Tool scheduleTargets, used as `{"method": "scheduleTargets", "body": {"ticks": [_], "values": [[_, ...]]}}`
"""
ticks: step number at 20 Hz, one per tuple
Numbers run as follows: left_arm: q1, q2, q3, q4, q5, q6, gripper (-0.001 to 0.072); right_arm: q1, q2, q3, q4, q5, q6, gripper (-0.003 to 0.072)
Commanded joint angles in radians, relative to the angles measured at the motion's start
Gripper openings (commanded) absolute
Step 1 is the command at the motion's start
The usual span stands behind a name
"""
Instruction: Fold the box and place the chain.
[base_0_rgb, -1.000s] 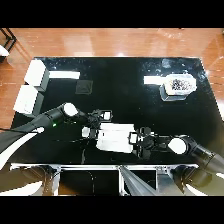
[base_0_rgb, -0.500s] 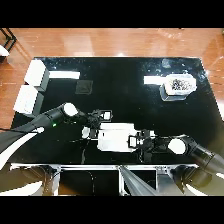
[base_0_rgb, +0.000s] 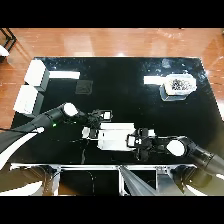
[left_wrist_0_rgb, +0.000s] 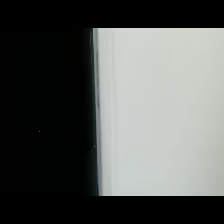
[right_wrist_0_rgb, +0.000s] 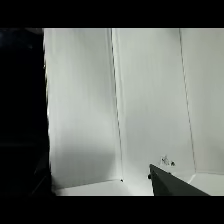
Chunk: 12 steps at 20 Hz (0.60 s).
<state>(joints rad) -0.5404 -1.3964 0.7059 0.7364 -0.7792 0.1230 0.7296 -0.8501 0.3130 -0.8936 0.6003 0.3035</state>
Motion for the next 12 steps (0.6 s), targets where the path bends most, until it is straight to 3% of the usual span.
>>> {"method": "scheduleTargets", "body": {"ticks": [1,4,7,12], "values": [[0.001,0.000,0.001,0.000,-0.001,0.001,0.0020,0.019,0.000,0.011,0.003,-0.023,0.030,0.0697],[0.001,0.000,0.001,-0.001,-0.001,0.001,0.0020,0.018,0.000,0.047,-0.030,-0.074,0.084,0.0697],[0.001,0.000,0.001,0.000,0.000,0.001,0.0020,0.014,0.000,0.078,-0.158,-0.128,0.224,0.0697],[0.001,0.000,0.001,0.000,0.000,0.001,0.0020,-0.064,0.002,0.101,-0.166,-0.124,0.285,0.0697]]}}
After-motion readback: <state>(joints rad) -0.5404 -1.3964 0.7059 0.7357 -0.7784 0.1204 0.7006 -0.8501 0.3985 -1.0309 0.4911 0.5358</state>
